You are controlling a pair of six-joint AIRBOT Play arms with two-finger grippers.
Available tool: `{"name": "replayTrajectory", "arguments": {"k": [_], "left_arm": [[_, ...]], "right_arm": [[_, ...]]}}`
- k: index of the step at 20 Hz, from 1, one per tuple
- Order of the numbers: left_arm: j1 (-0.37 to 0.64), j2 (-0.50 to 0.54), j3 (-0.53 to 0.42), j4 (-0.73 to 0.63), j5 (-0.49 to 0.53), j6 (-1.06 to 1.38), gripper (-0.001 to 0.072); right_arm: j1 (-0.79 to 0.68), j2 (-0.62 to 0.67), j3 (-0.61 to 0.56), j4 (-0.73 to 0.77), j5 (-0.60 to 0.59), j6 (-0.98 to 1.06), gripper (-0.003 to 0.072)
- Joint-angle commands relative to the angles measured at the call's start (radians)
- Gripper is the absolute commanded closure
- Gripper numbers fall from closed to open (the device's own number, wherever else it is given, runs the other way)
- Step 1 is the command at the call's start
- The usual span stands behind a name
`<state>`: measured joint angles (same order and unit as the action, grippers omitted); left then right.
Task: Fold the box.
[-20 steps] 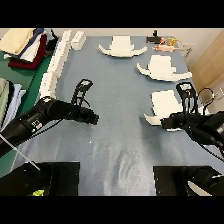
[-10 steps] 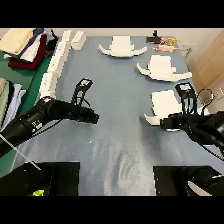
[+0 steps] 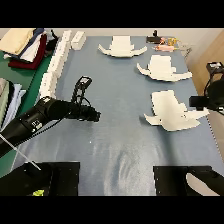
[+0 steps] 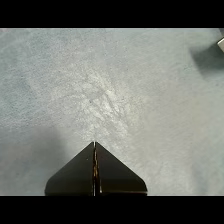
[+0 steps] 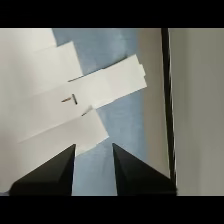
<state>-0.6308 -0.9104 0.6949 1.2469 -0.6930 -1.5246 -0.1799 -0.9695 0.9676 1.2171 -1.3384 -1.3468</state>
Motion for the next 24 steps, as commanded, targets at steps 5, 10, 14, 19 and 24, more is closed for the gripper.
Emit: {"name": "replayTrajectory", "arguments": {"k": [5, 10, 14, 19, 24], "left_arm": [[0.001, 0.0, 0.0, -0.032, 0.002, -0.048, 0.0692], [0.001, 0.0, 0.0, -0.083, 0.001, -0.048, 0.0692], [0.002, 0.0, 0.0, -0.096, 0.001, -0.071, 0.0692], [0.003, 0.0, 0.0, -0.119, -0.04, -0.071, 0.0692], [0.003, 0.0, 0.0, -0.149, -0.142, -0.071, 0.0692]], "right_arm": [[-0.43, -0.449, 0.265, 0.284, -0.052, -0.261, 0.0312], [-0.583, -0.657, 0.486, 0.55, -0.115, -0.394, 0.0313], [-0.604, -0.747, 0.56, 0.547, -0.125, -0.445, 0.0313], [-0.606, -0.806, 0.568, 0.588, -0.229, -0.57, 0.0327], [-0.604, -0.805, 0.567, 0.74, -0.346, -0.636, 0.0616]]}}
